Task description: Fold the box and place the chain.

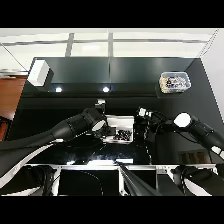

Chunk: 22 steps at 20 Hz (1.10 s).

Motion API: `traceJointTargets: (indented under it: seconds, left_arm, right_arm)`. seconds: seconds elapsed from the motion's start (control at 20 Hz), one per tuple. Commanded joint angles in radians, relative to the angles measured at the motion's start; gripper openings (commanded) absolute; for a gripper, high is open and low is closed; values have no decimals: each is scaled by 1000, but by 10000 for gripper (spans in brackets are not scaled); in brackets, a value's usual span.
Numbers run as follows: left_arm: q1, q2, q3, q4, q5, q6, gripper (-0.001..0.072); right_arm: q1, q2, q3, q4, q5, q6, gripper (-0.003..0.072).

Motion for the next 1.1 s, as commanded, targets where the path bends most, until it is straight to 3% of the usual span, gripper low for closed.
traceJointTargets:
  seconds: [0.0, 0.25, 0.45, 0.8, 0.85, 1.0, 1.05]
  left_arm:
    - [0, 0, 0, 1, 0, 0, 33]
    - [0, 0, 0, 1, 0, 0, 33]
    - [0, 0, 0, 0, 0, 0, 33]
    - [0, 0, 0, 1, 0, 0, 33]
    - [0, 0, 0, 0, 0, 0, 33]
    - [0, 0, 0, 1, 0, 0, 33]
    - [0, 0, 0, 1, 0, 0, 33]
  right_arm:
    - [24, -24, -6, 42, -15, -102, 620]
    - [61, -54, -7, 153, -37, -150, 620]
    - [103, -82, -7, 129, -109, -150, 620]
    - [103, -82, -7, 102, -116, -136, 619]
    - [103, -82, -7, 101, -114, -134, 552]
    - [103, -81, -7, 100, -85, -133, 140]
    - [103, -81, -7, 100, -77, -128, 128]
